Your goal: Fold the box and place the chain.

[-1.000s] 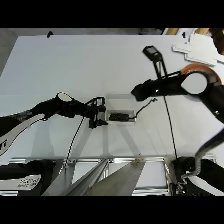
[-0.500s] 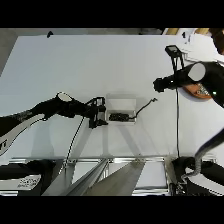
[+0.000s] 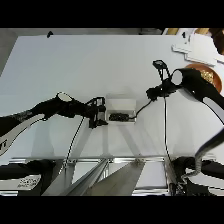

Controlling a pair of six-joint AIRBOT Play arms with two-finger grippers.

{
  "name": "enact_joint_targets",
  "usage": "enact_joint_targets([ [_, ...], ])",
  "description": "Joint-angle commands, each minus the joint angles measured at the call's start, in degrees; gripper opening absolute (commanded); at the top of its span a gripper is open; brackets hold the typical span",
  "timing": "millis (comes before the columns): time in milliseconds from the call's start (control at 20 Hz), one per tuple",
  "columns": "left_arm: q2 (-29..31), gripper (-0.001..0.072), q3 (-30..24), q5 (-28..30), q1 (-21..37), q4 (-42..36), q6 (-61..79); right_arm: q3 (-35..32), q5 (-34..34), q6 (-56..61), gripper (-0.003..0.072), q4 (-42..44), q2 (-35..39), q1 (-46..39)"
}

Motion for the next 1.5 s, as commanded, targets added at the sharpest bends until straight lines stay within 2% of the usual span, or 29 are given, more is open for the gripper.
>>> enact_joint_targets([
  [0, 0.00, 0.0151, 0.04, 0.02, 0.02, 0.02, 0.00, -2.25, -3.30, 0.57, 0.0388, -0.42, -0.66, 0.20],
  [300, 0.00, 0.0151, 0.04, 0.02, 0.02, 0.02, 0.00, -2.71, -4.15, 3.15, 0.0384, -3.48, -1.79, 0.17],
  [600, 0.00, 0.0151, 0.04, 0.02, 0.02, 0.02, 0.00, -2.73, -4.44, 1.36, 0.0376, -2.29, -4.42, 0.20],
  [700, 0.00, 0.0151, 0.04, 0.02, 0.02, 0.02, 0.00, -2.73, -4.33, 1.36, 0.0258, -2.34, -4.87, 0.20],
  [750, 0.00, 0.0151, 0.04, 0.02, 0.02, 0.02, 0.00, -2.73, -4.24, 1.36, 0.0230, -2.40, -4.96, 0.20],
  [850, 0.00, 0.0151, 0.04, 0.02, 0.02, 0.02, 0.00, -2.73, -4.09, 1.31, 0.0103, -2.54, -4.98, 0.20],
  [900, 0.00, 0.0151, 0.04, 0.02, 0.02, 0.02, 0.00, -2.73, -3.80, 1.09, 0.0015, -2.56, -4.87, 0.20],
  [950, 0.00, 0.0151, 0.04, 0.02, 0.02, 0.02, 0.02, -2.73, -3.37, 0.37, 0.0015, -2.54, -4.57, 0.20],
  [1150, 0.00, 0.0151, 0.04, 0.02, 0.02, 0.02, 0.00, -2.73, -0.20, -1.75, 0.0014, -2.73, 0.07, 0.22],
  [1350, 0.00, 0.0151, 0.04, 0.02, 0.02, 0.02, 0.00, -2.73, 4.02, -3.37, 0.0014, -1.81, 9.33, 0.37],
  [1450, 0.00, 0.0151, 0.04, 0.00, 0.02, 0.02, 0.02, -2.73, 5.68, -5.66, 0.0014, 1.77, 14.71, 0.37],
])
